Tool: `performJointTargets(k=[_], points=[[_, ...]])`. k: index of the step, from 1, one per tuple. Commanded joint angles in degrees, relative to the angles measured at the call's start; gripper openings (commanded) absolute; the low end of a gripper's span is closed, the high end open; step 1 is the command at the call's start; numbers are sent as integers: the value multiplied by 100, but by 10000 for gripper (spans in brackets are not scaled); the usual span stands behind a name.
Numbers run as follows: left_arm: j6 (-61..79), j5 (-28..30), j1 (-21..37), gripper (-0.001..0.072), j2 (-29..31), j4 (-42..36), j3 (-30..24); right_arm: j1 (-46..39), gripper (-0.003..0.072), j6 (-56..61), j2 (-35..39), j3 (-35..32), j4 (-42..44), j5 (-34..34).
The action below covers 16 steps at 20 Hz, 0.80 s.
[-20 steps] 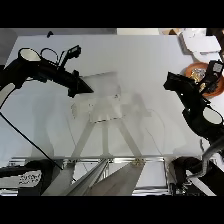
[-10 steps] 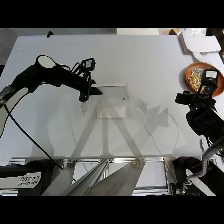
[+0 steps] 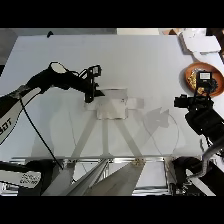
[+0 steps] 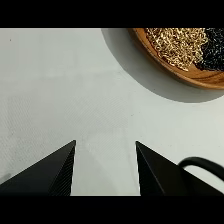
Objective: Fold the box and place the chain.
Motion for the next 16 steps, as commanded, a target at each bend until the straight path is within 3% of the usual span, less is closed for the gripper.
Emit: performJointTargets(k=[1, 10, 16], points=[[15, 284, -4, 1, -170, 42, -2, -2, 410, -46, 4, 4, 37, -2], [271, 116, -7, 1, -361, 37, -2, 0, 408, -57, 4, 4, 236, 280], [249, 98, -7, 11, -361, 39, -2, 0, 408, -1620, 9, 20, 1185, 664]])
